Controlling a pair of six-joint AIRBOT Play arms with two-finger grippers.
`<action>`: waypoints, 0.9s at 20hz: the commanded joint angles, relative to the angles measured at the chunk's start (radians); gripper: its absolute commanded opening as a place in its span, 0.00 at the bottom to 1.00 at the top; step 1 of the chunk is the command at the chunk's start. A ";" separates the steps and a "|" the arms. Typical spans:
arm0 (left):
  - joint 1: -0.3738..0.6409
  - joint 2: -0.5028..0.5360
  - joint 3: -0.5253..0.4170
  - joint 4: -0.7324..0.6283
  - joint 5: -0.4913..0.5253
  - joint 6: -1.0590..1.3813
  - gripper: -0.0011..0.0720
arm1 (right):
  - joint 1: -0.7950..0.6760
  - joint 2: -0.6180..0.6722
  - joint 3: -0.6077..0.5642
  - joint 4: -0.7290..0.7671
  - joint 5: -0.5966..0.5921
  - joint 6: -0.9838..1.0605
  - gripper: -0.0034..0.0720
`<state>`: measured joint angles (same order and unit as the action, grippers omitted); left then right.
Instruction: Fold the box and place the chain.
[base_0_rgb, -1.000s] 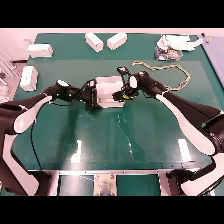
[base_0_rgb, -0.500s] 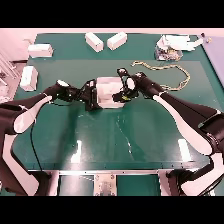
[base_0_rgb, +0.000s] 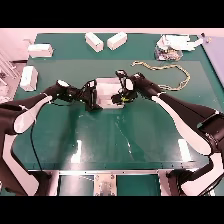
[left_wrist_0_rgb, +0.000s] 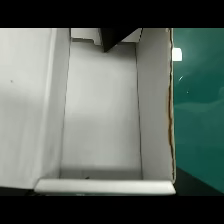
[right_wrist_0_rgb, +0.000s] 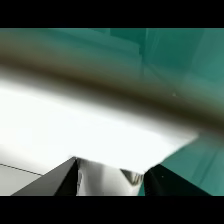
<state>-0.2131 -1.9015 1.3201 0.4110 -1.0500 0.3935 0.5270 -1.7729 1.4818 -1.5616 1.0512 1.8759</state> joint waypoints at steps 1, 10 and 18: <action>0.002 0.000 0.000 0.000 -0.002 0.000 0.53 | -0.001 0.005 0.031 -0.035 -0.003 0.013 0.68; 0.002 0.000 0.000 0.000 -0.002 0.000 0.53 | -0.017 0.027 0.093 -0.055 0.027 0.013 0.68; 0.002 0.000 0.000 0.000 -0.002 0.000 0.53 | -0.017 -0.014 0.079 -0.040 0.064 0.080 0.51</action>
<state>-0.2111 -1.9018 1.3209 0.4114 -1.0519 0.3927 0.5095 -1.7687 1.5620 -1.6135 1.1137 1.9270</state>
